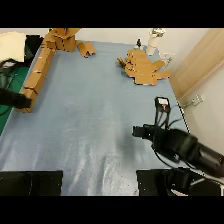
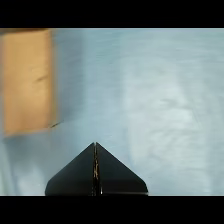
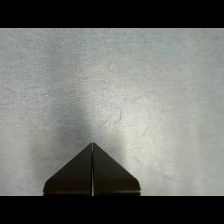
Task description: Fold the box.
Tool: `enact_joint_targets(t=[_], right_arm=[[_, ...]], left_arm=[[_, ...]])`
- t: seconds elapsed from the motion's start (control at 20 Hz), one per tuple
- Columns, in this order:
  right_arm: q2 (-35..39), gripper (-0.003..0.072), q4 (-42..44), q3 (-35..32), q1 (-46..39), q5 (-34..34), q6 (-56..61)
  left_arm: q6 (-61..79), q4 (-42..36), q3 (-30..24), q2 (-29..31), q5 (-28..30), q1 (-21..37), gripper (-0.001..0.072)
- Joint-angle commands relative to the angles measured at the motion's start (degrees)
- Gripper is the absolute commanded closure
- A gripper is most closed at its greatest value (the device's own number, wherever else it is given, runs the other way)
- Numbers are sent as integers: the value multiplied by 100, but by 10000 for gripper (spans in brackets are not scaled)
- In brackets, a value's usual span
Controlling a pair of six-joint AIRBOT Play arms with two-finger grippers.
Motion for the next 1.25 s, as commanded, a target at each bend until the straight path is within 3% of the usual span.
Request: enact_joint_targets(t=[0.0, 0.15, 0.25, 0.5, 1.2], right_arm=[[-1051, 683, 1215, 850, -1222, 264, -2094], [-2332, 683, 2457, 1947, -2120, 348, -3665], [-3045, 683, 2942, 2583, -2288, 343, -4151], [-4122, 682, 3480, 3399, -2284, -11, -4529], [-4229, 682, 3471, 3429, -2286, -31, -4555]], left_arm=[[-1091, -162, 258, -203, -127, -1537, 698], [-1893, -166, 883, -946, -719, -2527, 698], [-2334, -168, 1185, -1449, -942, -2940, 698], [-2997, -166, 1285, -1996, -1040, -3198, 698], [-2990, -168, 1287, -1989, -1019, -3198, 697]])
